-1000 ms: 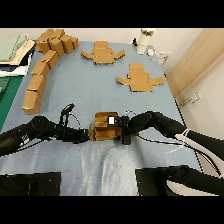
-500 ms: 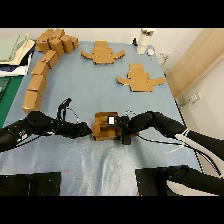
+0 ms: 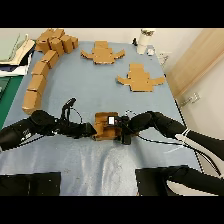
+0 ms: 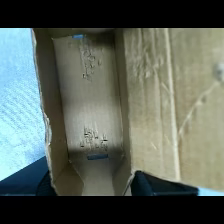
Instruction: Fold the box.
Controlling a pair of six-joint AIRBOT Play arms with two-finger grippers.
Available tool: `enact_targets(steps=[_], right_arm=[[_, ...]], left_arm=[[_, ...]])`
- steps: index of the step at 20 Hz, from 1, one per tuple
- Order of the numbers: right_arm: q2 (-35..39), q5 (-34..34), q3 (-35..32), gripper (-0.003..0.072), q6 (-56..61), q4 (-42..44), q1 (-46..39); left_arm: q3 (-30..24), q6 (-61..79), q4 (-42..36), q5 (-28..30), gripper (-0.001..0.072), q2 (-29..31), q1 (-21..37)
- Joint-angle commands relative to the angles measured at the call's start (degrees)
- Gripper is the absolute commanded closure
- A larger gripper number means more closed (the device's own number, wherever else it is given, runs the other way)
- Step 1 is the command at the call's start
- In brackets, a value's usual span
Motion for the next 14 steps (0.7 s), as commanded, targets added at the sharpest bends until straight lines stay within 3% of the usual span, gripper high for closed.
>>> enact_targets(steps=[1,6,10,12,14], right_arm=[[0.00,0.02,0.02,0.0130,0.02,0.02,0.00],[-0.02,0.02,0.02,0.0129,0.02,0.02,0.00],[-0.04,0.02,0.02,0.0129,0.02,0.02,0.00],[-0.04,0.04,0.02,0.0129,0.02,0.02,0.00],[-0.04,0.02,0.02,0.0129,0.02,0.02,0.00]], left_arm=[[0.31,0.85,-3.08,0.90,0.0217,-2.29,-0.87],[0.31,0.42,-5.55,6.54,0.0216,-3.17,-0.87],[1.90,-0.07,-3.80,6.49,0.0218,-3.17,-2.49],[4.09,-9.09,6.23,7.37,0.0230,-3.17,-5.20],[6.84,-26.99,23.39,6.64,0.0230,-3.17,-8.26]])
